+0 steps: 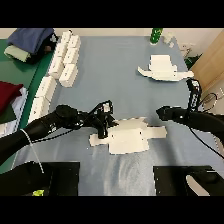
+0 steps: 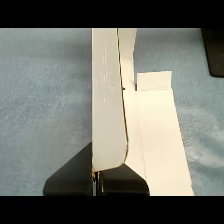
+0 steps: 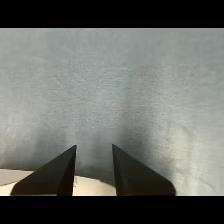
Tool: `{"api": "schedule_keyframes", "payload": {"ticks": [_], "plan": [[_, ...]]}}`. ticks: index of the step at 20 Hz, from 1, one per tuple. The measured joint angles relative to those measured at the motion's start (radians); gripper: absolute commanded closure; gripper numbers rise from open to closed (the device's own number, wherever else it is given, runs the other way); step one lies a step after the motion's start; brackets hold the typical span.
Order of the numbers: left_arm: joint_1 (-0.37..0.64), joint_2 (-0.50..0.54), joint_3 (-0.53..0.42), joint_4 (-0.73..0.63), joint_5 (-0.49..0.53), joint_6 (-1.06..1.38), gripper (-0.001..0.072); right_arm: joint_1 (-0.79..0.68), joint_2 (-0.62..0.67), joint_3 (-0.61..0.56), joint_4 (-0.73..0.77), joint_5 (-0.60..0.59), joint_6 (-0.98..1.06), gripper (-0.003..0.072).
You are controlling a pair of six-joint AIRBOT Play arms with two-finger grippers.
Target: Fold the box.
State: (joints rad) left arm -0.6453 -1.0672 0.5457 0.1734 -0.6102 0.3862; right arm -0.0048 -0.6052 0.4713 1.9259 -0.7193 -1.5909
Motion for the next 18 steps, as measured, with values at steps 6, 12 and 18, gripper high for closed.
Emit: {"api": "schedule_keyframes", "payload": {"ticks": [6,12,18], "plan": [[-0.056,0.012,-0.05,-0.023,0.043,0.027,0.0699,0.0,-0.039,0.001,0.026,0.0,0.003,0.0349],[-0.124,0.013,-0.1,-0.029,0.155,0.033,0.0697,0.0,-0.047,0.001,0.04,0.001,0.004,0.0349],[-0.137,0.021,-0.08,-0.025,0.21,0.034,0.0696,0.0,-0.048,0.001,0.05,0.001,0.004,0.0349]]}}
